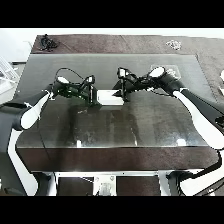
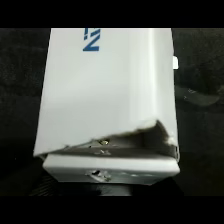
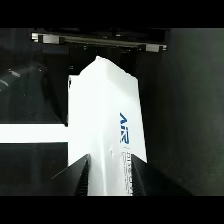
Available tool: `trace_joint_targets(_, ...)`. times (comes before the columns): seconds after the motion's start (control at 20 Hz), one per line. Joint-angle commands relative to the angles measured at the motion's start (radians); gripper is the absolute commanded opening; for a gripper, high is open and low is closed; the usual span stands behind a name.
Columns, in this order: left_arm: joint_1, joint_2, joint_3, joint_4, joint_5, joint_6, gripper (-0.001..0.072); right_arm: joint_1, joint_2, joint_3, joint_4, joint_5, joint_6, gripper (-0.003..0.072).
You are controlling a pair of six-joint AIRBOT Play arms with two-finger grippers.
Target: Fold the box and place the chain.
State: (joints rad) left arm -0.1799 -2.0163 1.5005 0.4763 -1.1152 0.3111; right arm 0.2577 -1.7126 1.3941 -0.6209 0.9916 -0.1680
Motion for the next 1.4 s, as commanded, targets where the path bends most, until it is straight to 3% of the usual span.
trace_joint_targets(0.0,0.000,-0.001,0.000,0.001,0.000,0.000,0.0593,-0.001,0.020,0.001,0.001,-0.009,-0.002,0.0286)
trace_joint_targets(0.3,0.000,-0.001,0.000,0.001,0.000,0.000,0.0593,0.001,0.019,-0.007,0.000,-0.029,-0.002,0.0255)
trace_joint_targets(1.35,0.000,-0.001,0.000,0.001,0.000,0.000,0.0593,0.028,0.019,-0.112,0.001,-0.050,-0.001,0.0253)
